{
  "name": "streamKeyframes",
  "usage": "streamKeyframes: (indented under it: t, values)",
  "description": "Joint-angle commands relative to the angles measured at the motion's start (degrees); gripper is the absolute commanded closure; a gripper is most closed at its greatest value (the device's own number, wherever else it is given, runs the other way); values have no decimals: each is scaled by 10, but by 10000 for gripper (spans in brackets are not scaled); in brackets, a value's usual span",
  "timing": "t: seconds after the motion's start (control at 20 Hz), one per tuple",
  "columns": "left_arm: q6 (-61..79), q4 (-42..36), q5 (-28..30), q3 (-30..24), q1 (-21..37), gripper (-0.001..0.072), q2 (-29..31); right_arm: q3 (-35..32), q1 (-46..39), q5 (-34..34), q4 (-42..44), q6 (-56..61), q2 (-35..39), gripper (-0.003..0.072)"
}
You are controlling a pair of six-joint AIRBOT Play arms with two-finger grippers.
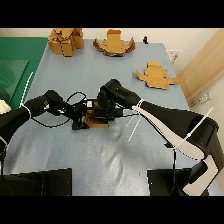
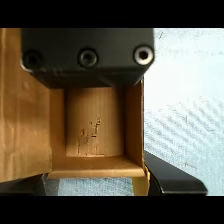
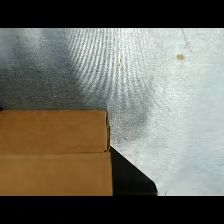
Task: Fold the box.
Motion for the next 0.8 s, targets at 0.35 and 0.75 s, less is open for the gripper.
streamKeyframes:
  t: [0.35,0.75]
  values:
    - [0,1,0,0,0,530,0,-3,-26,-8,-1,-73,78,253]
    - [-14,1,0,0,1,530,0,-265,-154,148,123,-199,318,678]
